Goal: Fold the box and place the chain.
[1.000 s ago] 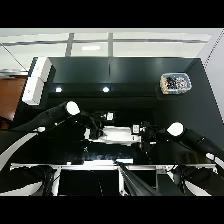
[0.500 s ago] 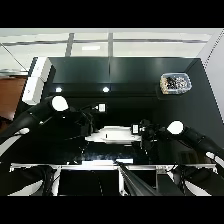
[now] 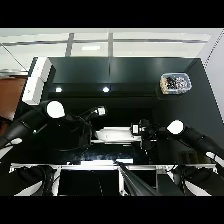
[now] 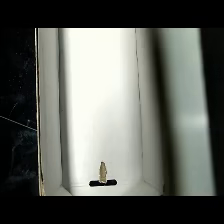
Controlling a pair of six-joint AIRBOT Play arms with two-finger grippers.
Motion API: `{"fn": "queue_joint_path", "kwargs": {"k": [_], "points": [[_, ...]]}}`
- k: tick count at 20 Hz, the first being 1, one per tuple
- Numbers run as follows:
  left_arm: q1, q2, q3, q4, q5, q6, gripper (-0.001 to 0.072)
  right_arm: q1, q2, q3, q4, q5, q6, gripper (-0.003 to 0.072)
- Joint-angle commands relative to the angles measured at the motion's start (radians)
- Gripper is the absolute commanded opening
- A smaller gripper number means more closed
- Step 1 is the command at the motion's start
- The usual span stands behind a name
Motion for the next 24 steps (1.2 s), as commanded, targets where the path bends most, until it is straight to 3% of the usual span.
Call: {"fn": "queue_joint_path", "kwargs": {"k": [1, 8, 13, 24], "points": [[-0.065, 0.005, -0.032, -0.105, 0.146, -0.035, 0.0029, 0.0, 0.0, 0.0, 0.0, 0.0, 0.0, 0.0477], [-0.074, -0.002, -0.032, -0.223, 0.517, -0.038, 0.0028, 0.0, 0.0, 0.0, 0.001, 0.001, 0.0, 0.0477], [-0.094, -0.048, -0.04, -0.202, 0.651, -0.039, 0.0028, 0.0, 0.0, 0.0, 0.001, 0.001, 0.0, 0.0477], [-0.143, -0.135, -0.043, -0.193, 0.592, -0.04, 0.0029, 0.0, 0.0, 0.0, 0.001, 0.0, 0.0, 0.0477]]}}
